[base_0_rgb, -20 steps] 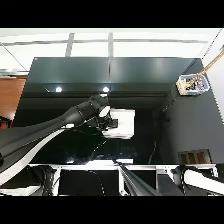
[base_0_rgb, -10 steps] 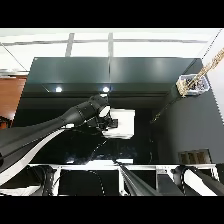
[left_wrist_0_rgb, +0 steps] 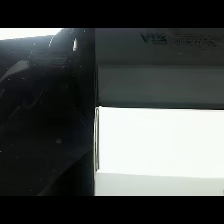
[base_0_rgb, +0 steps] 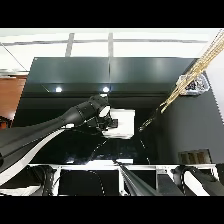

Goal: Fold the box and place the chain.

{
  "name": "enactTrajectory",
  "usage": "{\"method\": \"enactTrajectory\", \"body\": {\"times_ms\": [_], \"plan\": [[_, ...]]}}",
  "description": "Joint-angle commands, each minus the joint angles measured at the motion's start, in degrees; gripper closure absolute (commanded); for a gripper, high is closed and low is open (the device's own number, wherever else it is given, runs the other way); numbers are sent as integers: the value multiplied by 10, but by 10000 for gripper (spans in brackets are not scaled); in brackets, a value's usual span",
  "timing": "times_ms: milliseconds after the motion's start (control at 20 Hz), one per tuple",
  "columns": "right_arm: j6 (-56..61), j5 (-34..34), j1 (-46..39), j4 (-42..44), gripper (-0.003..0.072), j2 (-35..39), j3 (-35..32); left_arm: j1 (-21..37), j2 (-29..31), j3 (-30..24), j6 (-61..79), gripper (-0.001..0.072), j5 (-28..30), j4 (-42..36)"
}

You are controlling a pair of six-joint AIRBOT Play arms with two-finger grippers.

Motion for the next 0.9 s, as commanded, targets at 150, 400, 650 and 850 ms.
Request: {"method": "enactTrajectory", "body": {"times_ms": [150,400,650,850], "plan": [[-6,33,57,55,674,14,0,0,0,0,0,680,0,0],[-49,101,85,125,673,14,0,0,0,0,0,680,0,0],[-63,105,114,127,674,14,0,0,0,0,0,680,0,0],[-80,90,115,188,674,13,0,0,0,0,0,680,0,0]]}}
